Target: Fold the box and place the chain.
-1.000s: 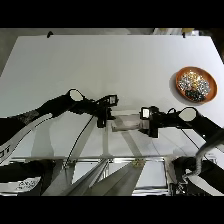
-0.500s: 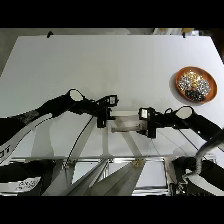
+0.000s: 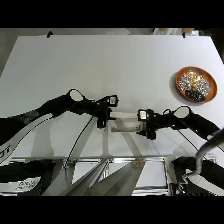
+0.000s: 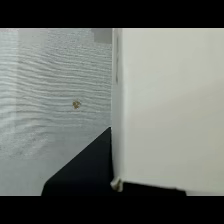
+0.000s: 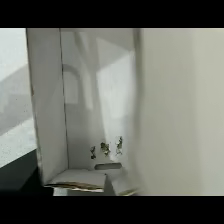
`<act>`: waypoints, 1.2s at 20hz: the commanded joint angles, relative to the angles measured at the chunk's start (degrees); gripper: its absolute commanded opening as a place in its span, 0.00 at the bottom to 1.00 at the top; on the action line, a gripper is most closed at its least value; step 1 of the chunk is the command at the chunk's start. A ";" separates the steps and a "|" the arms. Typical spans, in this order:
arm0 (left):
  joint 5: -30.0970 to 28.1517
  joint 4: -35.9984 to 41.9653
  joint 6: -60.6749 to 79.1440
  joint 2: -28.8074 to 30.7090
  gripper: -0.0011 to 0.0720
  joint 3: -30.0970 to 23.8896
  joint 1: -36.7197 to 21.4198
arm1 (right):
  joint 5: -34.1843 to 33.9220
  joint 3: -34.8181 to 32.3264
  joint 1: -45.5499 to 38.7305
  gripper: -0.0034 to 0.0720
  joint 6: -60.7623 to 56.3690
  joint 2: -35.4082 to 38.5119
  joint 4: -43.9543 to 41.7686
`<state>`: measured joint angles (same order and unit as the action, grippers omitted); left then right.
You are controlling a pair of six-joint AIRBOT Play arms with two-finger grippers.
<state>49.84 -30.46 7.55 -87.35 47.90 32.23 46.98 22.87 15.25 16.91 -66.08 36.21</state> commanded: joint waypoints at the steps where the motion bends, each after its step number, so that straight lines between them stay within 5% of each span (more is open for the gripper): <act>1: -0.11 0.00 -0.04 0.04 0.03 -0.02 0.00 | -0.72 -0.04 0.04 0.74 1.40 -1.14 0.35; 5: -0.11 0.00 -0.04 0.04 0.03 -0.02 0.00 | -1.11 -0.04 0.04 0.62 1.38 -1.25 1.57; 24: -0.11 0.00 -0.04 0.04 0.03 -0.02 0.00 | -0.28 -0.02 0.04 0.62 1.01 -1.18 1.49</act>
<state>49.76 -30.44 7.51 -87.35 47.90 32.23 46.61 22.87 15.22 17.96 -67.24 37.71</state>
